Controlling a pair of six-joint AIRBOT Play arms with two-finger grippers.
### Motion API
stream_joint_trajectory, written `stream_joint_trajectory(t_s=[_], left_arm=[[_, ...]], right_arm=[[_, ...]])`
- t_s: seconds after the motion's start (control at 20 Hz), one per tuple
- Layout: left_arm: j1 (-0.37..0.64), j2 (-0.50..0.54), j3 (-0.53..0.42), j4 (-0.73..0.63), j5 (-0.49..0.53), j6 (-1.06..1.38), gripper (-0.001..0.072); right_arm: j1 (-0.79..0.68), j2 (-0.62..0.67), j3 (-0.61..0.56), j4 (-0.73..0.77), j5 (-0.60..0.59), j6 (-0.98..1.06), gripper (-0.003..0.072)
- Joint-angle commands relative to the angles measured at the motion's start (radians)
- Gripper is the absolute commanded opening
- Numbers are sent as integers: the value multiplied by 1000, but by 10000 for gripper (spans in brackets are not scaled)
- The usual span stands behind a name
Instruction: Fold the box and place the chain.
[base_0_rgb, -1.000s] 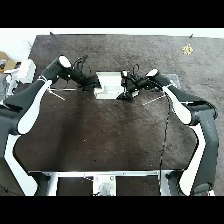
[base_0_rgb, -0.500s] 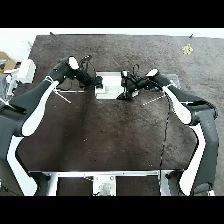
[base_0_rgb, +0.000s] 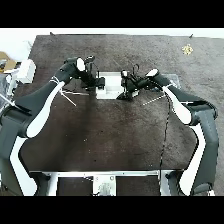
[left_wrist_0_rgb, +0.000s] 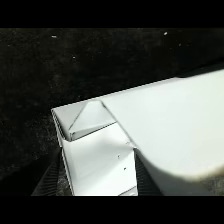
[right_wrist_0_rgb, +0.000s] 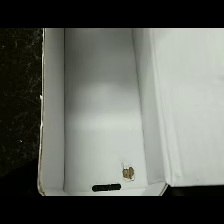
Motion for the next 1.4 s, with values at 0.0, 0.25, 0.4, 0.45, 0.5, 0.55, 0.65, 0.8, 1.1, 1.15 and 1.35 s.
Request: stream_joint_trajectory(t_s=[0.0, 0.25, 0.4, 0.45, 0.5, 0.55, 0.65, 0.8, 1.1, 1.15, 1.35], left_arm=[[-27, -53, 72, 72, -67, -71, 488], [-71, -107, 174, 267, -143, -180, 486], [-89, -107, 174, 353, -146, -223, 485], [-93, -107, 174, 375, -147, -226, 485], [-93, -111, 175, 382, -152, -238, 485], [-93, -118, 174, 383, -156, -251, 485], [-95, -137, 174, 380, -170, -251, 484], [-101, -151, 175, 392, -160, -286, 467], [-114, -153, 175, 401, -119, -306, 352], [-114, -153, 175, 400, -113, -307, 341], [-114, -153, 175, 395, -99, -365, 162]], right_arm=[[1, 0, 0, 0, 0, 0, 438], [1, 0, 0, 0, 0, 0, 438], [1, 0, 0, 0, 0, 0, 438], [1, 0, 0, 0, 0, 0, 438], [1, 0, 0, 0, 0, 0, 438], [1, 0, 0, 1, 0, 0, 438], [1, 0, 0, 0, 0, 0, 438], [1, 0, 0, 1, 0, 0, 438], [1, 0, 0, 0, 0, 0, 438], [1, 0, 0, 0, 0, 0, 438], [1, 0, 0, 0, 0, 0, 439]])
